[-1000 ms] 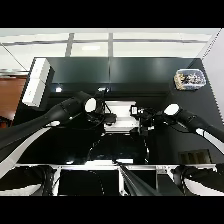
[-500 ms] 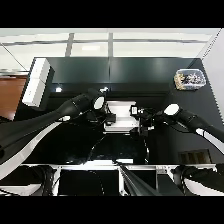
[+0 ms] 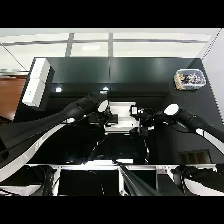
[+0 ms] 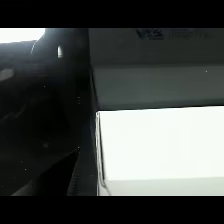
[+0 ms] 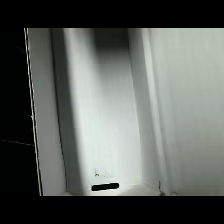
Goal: Fold the box and place the chain.
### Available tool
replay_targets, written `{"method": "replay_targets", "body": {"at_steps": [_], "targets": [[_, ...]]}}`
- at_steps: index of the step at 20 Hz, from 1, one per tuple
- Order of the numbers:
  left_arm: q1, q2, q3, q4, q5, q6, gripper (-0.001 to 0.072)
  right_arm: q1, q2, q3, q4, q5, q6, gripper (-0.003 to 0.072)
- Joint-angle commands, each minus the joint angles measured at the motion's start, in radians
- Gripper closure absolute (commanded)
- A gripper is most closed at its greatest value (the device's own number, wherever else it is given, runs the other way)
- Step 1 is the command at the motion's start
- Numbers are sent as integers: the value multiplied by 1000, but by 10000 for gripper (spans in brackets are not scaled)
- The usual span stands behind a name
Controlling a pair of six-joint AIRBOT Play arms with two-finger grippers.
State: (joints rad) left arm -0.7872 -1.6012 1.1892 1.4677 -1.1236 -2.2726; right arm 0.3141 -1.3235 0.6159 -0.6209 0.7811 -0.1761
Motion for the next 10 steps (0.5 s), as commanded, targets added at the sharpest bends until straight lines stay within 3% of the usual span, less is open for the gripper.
{"method": "replay_targets", "body": {"at_steps": [1, 6, 7, 8, 9, 10], "targets": [[-4, -2, 5, 8, 6, -8, 661, 0, 0, -1, 0, 1, 0, 556], [-4, -2, 27, 10, 19, -5, 678, 0, 0, -1, 0, 1, 0, 556], [-4, -2, 32, 9, 19, -5, 574, 0, 0, -1, 0, 1, 0, 556], [-4, -2, 34, 10, 18, -5, 379, 0, 0, -1, 0, 1, 0, 556], [-4, -3, 34, 10, 14, -5, 323, 0, 0, 0, 0, 1, 0, 556], [-4, -4, 34, 12, 11, -5, 323, 0, 0, -1, 0, 1, 0, 556]]}}
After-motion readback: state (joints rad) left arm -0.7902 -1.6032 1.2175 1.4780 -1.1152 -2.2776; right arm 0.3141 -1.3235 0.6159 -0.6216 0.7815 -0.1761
